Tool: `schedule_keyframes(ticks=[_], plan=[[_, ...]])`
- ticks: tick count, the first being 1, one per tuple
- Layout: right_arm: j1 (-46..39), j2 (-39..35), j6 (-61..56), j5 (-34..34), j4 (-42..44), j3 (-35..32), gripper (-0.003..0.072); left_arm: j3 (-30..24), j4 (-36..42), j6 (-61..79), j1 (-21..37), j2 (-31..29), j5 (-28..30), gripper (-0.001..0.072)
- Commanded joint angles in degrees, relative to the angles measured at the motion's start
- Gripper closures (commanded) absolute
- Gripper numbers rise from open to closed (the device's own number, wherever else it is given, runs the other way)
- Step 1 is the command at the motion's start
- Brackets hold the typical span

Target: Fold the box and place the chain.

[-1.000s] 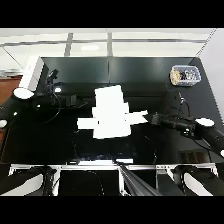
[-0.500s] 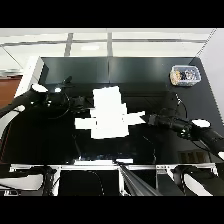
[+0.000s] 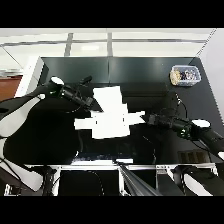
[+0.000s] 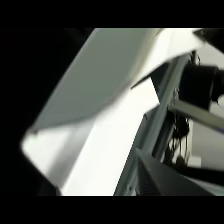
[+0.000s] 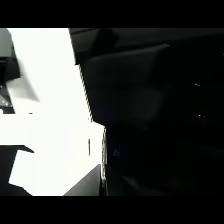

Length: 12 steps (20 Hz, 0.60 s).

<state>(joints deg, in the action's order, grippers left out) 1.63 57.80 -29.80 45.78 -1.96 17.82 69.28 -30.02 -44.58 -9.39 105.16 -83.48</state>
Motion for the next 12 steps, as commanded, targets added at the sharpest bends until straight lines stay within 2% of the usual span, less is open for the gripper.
schedule_keyframes(ticks=[1,3,4,6,8,10,11,12], plan=[[0.04,-0.02,0.02,0.02,0.02,-0.04,0.0674,6.54,-1.22,3.21,-0.42,5.6,-10.69,0.0316],[0.04,-0.02,0.02,0.02,0.02,-0.04,0.0675,9.4,-1.92,3.21,-0.5,7.65,-12.33,0.052],[0.04,-0.02,0.02,0.02,0.0,-0.04,0.0674,10.91,-2.12,3.19,-0.5,8.57,-13.07,0.057],[0.04,-0.02,0.02,0.04,-0.04,-0.04,0.0675,12.98,-2.14,2.78,-0.5,9.68,-13.16,0.0582],[0.04,-0.02,0.02,0.04,-0.26,-0.04,0.0674,13.57,-2.16,2.95,-0.5,9.79,-12.7,0.0686],[0.04,-0.02,0.02,0.04,-1.33,-0.04,0.0669,13.68,-2.21,3.06,-0.5,9.77,-12.83,0.0685],[0.02,-0.02,0.02,0.0,-2.21,-0.04,0.0501,13.68,-2.45,3.06,-0.5,9.75,-12.85,0.0685],[-0.33,-0.04,-0.22,-0.04,-2.34,0.02,0.0216,13.73,-2.73,3.1,-0.5,9.6,-12.59,0.0687]])
